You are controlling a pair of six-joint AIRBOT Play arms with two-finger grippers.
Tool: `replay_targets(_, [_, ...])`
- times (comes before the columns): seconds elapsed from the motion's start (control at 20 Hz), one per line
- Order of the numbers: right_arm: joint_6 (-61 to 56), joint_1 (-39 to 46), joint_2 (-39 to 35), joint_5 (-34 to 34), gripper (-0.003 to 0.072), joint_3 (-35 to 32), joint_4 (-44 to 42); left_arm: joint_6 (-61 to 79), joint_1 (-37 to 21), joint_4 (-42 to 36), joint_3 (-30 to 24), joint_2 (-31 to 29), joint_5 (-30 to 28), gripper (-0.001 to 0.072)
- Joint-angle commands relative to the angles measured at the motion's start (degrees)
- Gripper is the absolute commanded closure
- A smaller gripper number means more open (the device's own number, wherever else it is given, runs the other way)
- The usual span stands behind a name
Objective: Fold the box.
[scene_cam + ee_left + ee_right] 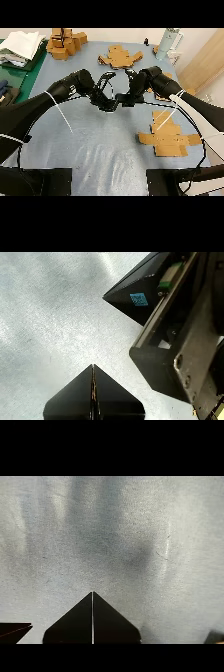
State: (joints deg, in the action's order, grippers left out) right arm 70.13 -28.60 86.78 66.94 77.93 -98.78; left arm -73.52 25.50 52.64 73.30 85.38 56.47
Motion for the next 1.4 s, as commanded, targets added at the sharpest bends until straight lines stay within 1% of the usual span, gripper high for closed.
replay_targets(0.0, [-0.02,-0.04,0.15,-0.11,0.0682,0.04,-0.02,0.07,0.0,-0.11,-0.04,0.2,-0.09,0.0694])
replay_targets(0.45, [-0.02,-0.04,0.28,-0.04,0.0682,0.04,0.0,0.11,0.0,-0.11,-0.02,0.59,-0.07,0.0695])
replay_targets(0.55, [-0.02,-0.04,0.31,-6.03,0.0683,0.02,0.61,0.11,0.0,-0.11,-0.02,0.59,-0.07,0.0694])
replay_targets(0.75, [-0.04,-0.02,0.31,-7.17,0.0682,0.07,0.79,0.13,0.0,-0.13,-0.02,0.59,-1.03,0.0695])
replay_targets(0.8, [-0.04,-0.02,0.37,-7.91,0.0683,0.07,0.76,0.17,0.0,-0.13,-0.02,0.7,-2.23,0.0694])
replay_targets(0.9, [-0.22,-0.04,0.55,-13.68,0.0683,0.07,-0.11,0.17,0.02,-0.37,-0.02,0.83,-4.81,0.0694])
replay_targets(0.95, [-0.2,-0.04,0.59,-15.67,0.0683,0.07,-2.1,0.15,0.02,-0.37,-0.02,0.83,-5.79,0.0694])
replay_targets(1.0, [1.14,-0.04,0.59,-14.97,0.0682,0.09,-2.27,0.07,0.0,-0.39,-0.02,0.83,-6.29,0.0694])
replay_targets(1.05, [4.28,0.07,0.59,-13.51,0.068,0.31,-0.79,-0.04,0.04,-0.37,-0.02,0.83,-6.62,0.0694])
replay_targets(1.1, [4.94,0.2,0.59,-10.34,0.0636,0.85,3.19,-0.04,0.15,-0.37,-0.02,0.83,-7.19,0.0694])
replay_targets(1.2, [2.29,0.7,0.59,1.77,0.063,2.56,18.71,-0.09,0.17,-0.39,-0.02,0.83,-7.69,0.0693])
replay_targets(1.25, [1.68,1.31,0.55,9.16,0.0532,2.84,28.41,-0.26,0.17,-0.39,-0.02,0.81,-7.37,0.0692])
replay_targets(1.3, [1.81,2.45,0.52,15.96,0.0502,2.8,36.44,-1.31,0.17,-0.39,-0.02,0.83,-7.17,0.0672])
replay_targets(1.35, [2.21,4.48,0.52,21.38,0.0502,2.54,42.16,-1.97,0.2,-0.39,-0.02,0.81,-6.75,0.0347])
